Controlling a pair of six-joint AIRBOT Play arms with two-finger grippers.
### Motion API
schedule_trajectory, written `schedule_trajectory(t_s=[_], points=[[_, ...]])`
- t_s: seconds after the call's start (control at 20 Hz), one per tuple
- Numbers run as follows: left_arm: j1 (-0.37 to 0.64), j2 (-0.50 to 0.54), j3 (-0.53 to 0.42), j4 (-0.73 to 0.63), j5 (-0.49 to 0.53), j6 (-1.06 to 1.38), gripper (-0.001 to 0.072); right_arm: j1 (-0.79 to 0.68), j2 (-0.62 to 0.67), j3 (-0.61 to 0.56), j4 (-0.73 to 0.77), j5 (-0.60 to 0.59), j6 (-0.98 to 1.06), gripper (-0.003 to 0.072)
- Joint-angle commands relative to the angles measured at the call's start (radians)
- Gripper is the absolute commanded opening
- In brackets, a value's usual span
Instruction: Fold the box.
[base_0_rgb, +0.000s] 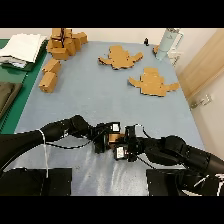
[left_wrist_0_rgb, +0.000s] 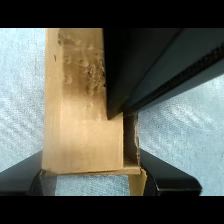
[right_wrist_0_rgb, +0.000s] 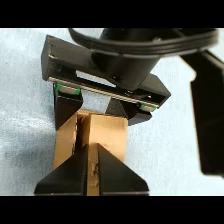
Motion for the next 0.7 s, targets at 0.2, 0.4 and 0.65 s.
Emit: schedule_trajectory(t_s=[0.2, 0.4, 0.65], points=[[0.001, 0.001, 0.001, 0.000, 0.000, 0.001, 0.0477, 0.001, 0.047, 0.002, 0.000, -0.004, 0.000, 0.0106], [0.001, 0.001, 0.001, 0.000, 0.000, 0.001, 0.0477, 0.000, 0.046, 0.002, 0.000, -0.003, 0.000, 0.0307], [0.001, 0.001, 0.001, 0.001, 0.000, 0.001, 0.0477, 0.000, 0.044, 0.000, 0.000, -0.010, 0.000, 0.0516]])
